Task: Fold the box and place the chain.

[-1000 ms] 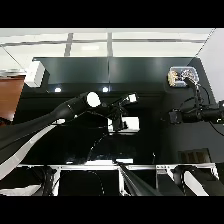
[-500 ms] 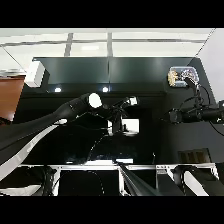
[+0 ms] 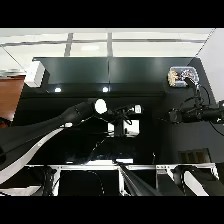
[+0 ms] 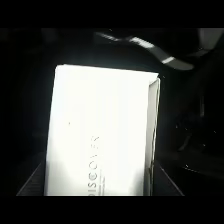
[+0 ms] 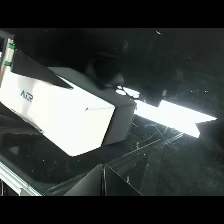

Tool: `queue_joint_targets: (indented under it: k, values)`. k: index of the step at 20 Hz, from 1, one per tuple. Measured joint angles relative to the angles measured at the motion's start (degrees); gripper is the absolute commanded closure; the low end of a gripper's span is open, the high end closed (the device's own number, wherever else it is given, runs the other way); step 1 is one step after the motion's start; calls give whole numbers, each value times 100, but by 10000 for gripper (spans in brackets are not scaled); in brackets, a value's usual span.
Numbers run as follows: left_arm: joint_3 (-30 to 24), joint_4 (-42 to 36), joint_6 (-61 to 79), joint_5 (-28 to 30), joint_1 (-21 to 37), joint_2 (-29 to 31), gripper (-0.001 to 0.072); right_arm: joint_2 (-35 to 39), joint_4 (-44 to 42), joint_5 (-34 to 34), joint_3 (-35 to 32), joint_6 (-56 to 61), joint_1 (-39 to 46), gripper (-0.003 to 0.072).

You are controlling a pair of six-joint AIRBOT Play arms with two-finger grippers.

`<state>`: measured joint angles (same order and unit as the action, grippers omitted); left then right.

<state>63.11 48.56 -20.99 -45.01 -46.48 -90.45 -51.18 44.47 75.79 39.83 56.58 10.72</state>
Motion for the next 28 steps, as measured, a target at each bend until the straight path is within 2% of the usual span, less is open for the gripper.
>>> queue_joint_targets:
  k: [2,3,4,5,7,8,9,12,15,18,21,23,25,28]
  values:
    - [0,50,2,245,-127,-61,15,2,0,-4,0,0,0,677]
    - [0,96,0,319,-184,-92,57,2,-2,-9,0,0,0,677]
    - [0,164,0,372,-227,-114,270,0,0,-17,0,0,0,677]
    - [0,225,0,393,-256,-114,408,2,-2,-26,0,0,0,677]
    - [0,409,-118,385,-269,-44,456,2,0,-35,0,0,0,677]
    - [0,498,-286,378,-238,31,517,2,0,-39,0,0,0,677]
    - [0,643,-549,334,-160,151,539,0,0,-46,0,2,0,676]
    - [2,1443,-1648,-120,348,573,539,2,0,-44,0,7,0,677]
    - [0,2586,-3156,-1056,1298,981,539,0,0,-46,0,24,0,677]
    - [-44,3602,-4695,-2120,2771,1318,538,0,0,-46,0,24,0,677]
    - [-118,3888,-5482,-2640,4468,1585,538,2,-2,-61,0,24,0,677]
    - [-149,3818,-5742,-2736,5536,1679,538,2,-2,-120,-2,26,0,677]
    - [-173,3418,-5689,-2498,6402,1727,538,2,-7,-199,-2,48,0,677]
    - [-201,2979,-5088,-1853,7134,1731,538,0,-101,-363,-2,72,0,677]
